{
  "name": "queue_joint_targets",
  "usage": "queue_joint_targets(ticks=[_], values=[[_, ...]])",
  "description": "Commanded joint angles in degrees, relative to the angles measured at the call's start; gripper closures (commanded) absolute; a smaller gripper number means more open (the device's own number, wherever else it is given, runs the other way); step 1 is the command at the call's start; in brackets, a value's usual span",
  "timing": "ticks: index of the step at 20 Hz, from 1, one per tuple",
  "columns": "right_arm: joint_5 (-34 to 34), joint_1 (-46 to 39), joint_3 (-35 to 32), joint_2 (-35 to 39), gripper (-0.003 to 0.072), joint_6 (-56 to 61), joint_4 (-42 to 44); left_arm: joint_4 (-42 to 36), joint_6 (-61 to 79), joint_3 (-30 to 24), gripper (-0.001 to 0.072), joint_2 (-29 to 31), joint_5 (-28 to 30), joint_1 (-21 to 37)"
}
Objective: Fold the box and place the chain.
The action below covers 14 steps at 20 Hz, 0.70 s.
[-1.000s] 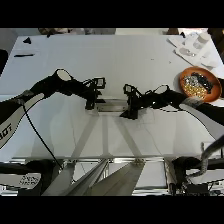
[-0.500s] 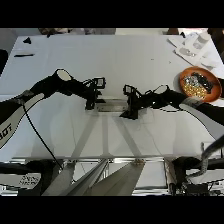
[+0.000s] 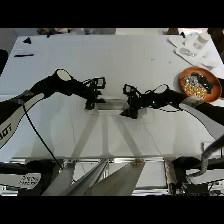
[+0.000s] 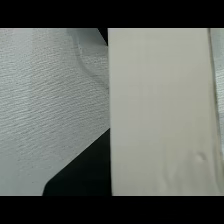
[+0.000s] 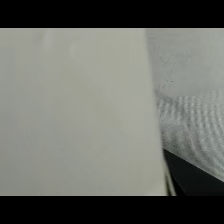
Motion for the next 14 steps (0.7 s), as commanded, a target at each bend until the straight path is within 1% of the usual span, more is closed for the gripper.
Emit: queue_joint_targets(ticks=[1,11,14], values=[[0.2,0.0,0.0,0.0,0.0289,0.0,0.0,0.0,0.0,0.0,0.0701,0.0,-0.1,0.0],[0.2,0.0,0.0,0.0,0.0289,0.0,0.0,0.0,0.3,0.0,0.0696,0.0,0.0,0.0],[0.2,0.0,0.0,0.0,0.0289,0.0,0.0,0.0,8.0,0.0,0.069,0.0,1.1,0.0]])
